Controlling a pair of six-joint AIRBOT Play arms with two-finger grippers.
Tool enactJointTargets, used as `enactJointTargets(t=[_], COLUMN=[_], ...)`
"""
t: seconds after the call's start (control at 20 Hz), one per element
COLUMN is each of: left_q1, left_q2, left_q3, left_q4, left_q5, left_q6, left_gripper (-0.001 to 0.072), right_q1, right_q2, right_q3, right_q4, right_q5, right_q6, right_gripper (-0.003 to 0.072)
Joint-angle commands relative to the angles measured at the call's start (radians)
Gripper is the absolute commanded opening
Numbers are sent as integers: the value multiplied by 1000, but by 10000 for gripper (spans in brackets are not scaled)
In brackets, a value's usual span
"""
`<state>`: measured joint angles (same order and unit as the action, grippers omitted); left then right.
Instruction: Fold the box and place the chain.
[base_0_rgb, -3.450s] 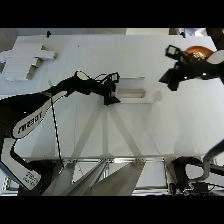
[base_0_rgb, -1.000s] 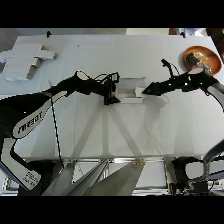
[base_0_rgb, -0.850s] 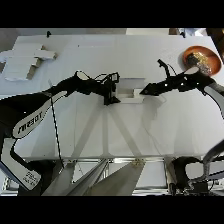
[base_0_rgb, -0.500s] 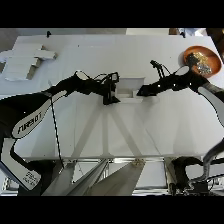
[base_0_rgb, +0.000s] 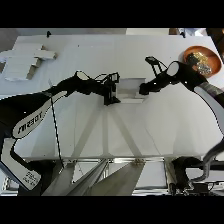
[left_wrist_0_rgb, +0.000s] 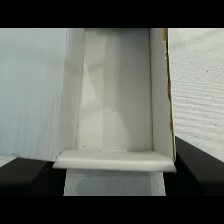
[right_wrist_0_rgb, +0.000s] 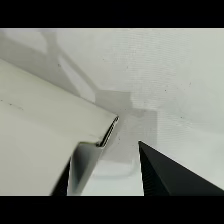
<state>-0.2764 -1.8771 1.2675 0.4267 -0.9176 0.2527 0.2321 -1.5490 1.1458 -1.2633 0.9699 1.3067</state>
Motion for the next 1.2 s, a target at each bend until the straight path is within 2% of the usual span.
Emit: enactJointTargets(t=[0.0, 0.2, 0.25, 0.4, 0.5, 0.65, 0.7, 0.8, 0.9, 0.95, 1.15], left_q1=[0, 0, 0, 0, 0, 0, 0, 0, 0, 0, 0], left_q2=[0, 0, 0, 0, 0, 0, 0, 0, 0, 0, 0], left_q3=[0, 0, 0, 0, 0, 0, 0, 0, 0, 0, 0], left_q4=[0, 0, 0, 0, 0, 0, 0, 0, 0, 0, 0], left_q5=[1, 1, 1, 1, 1, 1, 1, 1, 1, 1, 1], left_q6=[-1, -1, -1, -1, -1, -1, -1, -1, -1, -1, -1], left_gripper=[280, 280, 280, 280, 280, 280, 280, 280, 280, 280, 280], right_q1=[72, 148, 161, 180, 183, 193, 198, 201, 201, 201, 201], right_q2=[5, 5, 5, 3, -9, -40, -49, -59, -59, -59, -59], right_q3=[9, 9, 9, 9, 9, 10, 9, 9, 10, 10, 10], right_q4=[-158, -296, -321, -330, -330, -330, -329, -329, -329, -329, -327], right_q5=[18, 17, 10, -16, -12, 6, 6, 9, 5, 7, 6], right_q6=[163, 325, 382, 485, 557, 656, 662, 684, 684, 684, 684], right_gripper=[483, 468, 415, 411, 357, 351, 329, 232, 45, 19, 36])
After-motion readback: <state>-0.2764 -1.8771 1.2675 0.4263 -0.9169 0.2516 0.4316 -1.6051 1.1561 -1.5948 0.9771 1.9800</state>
